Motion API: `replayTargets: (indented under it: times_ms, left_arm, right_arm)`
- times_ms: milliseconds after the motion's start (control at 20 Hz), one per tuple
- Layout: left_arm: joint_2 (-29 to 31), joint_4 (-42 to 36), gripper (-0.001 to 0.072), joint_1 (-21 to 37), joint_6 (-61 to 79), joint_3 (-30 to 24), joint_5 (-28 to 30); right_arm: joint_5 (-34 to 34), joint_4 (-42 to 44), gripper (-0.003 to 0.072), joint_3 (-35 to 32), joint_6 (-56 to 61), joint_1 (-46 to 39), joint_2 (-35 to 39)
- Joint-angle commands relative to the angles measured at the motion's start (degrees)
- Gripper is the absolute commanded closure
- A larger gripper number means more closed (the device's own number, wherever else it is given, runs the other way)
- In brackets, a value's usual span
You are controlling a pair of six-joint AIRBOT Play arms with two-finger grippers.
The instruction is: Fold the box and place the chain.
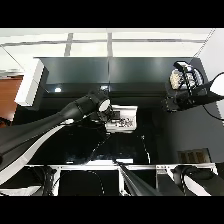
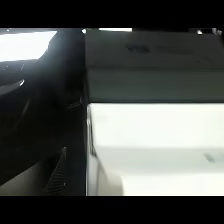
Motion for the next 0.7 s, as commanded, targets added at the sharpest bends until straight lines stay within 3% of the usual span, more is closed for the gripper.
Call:
replayTargets:
  times_ms: [0,100,200,350,400,450,500,550,600,650]
  left_arm:
    - [4.2,6.6,0.0238,-1.0,2.1,0.5,-2.7]
    - [9.1,13.5,0.0238,-2.1,4.7,-1.4,-5.5]
    - [15.5,20.8,0.0238,-0.7,4.7,-7.5,-6.6]
    - [24.8,19.0,0.0239,9.4,5.7,-19.8,-3.1]
    - [27.6,13.4,0.0239,14.4,9.3,-24.1,1.6]
    - [29.3,2.4,0.0241,19.4,19.3,-27.8,7.4]
    - [29.5,-15.0,0.0246,24.4,39.1,-30.7,10.1]
    - [28.5,-34.8,0.0245,28.8,64.8,-32.9,8.1]
    - [27.3,-47.7,0.0236,31.3,88.7,-34.4,4.3]
    - [26.4,-53.4,0.0122,32.0,106.0,-35.5,2.1]
  right_arm:
    - [-2.3,-0.6,0.0444,-1.0,-0.2,-0.2,0.4]
    - [-4.1,-0.6,0.0445,-1.0,-0.2,-0.2,0.4]
    - [-7.2,-0.9,0.0444,-1.0,-0.2,-0.2,0.4]
    - [-12.8,-1.4,0.0444,-1.0,-0.2,-0.2,0.3]
    - [-14.3,-1.7,0.0444,-1.0,-0.2,-0.2,0.3]
    - [-15.5,-1.9,0.0444,-1.0,-0.2,-0.2,0.2]
    - [-16.5,-2.1,0.0444,-1.2,-0.2,-0.2,0.2]
    - [-17.5,-2.1,0.0445,-1.8,-0.2,-0.2,0.2]
    - [-18.1,-2.1,0.0445,-2.4,-0.2,-0.2,0.2]
    - [-18.5,-2.1,0.0444,-3.3,-0.2,-0.2,0.1]
